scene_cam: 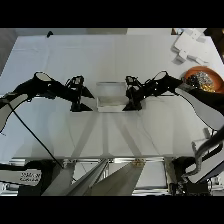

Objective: Fold the box and place the chain.

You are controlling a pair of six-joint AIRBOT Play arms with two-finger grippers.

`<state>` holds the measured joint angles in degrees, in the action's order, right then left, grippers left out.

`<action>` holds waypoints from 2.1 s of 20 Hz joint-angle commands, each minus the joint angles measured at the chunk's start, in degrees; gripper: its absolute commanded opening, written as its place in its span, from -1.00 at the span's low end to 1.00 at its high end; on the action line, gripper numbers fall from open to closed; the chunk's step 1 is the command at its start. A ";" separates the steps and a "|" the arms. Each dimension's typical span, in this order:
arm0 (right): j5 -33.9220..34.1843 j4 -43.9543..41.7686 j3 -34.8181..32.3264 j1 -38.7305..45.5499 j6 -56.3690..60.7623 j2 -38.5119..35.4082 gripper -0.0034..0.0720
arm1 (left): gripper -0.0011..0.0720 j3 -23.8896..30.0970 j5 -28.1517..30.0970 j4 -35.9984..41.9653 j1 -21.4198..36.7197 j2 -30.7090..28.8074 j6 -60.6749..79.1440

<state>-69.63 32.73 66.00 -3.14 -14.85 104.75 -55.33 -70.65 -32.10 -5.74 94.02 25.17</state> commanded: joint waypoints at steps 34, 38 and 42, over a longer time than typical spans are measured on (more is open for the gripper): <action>-0.02 0.00 0.04 0.00 -0.02 0.02 0.15 | 0.97 -0.09 1.90 5.05 -2.91 3.76 1.51; -0.02 0.00 0.04 0.00 0.00 0.02 0.15 | 0.97 -0.09 1.84 5.05 -2.82 3.69 -0.07; -0.02 0.00 0.04 0.00 0.00 0.02 0.15 | 0.97 -0.09 -0.61 5.29 -1.22 3.28 0.13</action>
<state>-69.65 32.60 66.00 -3.16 -14.81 104.75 -55.35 -69.67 -26.96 -7.77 97.54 25.78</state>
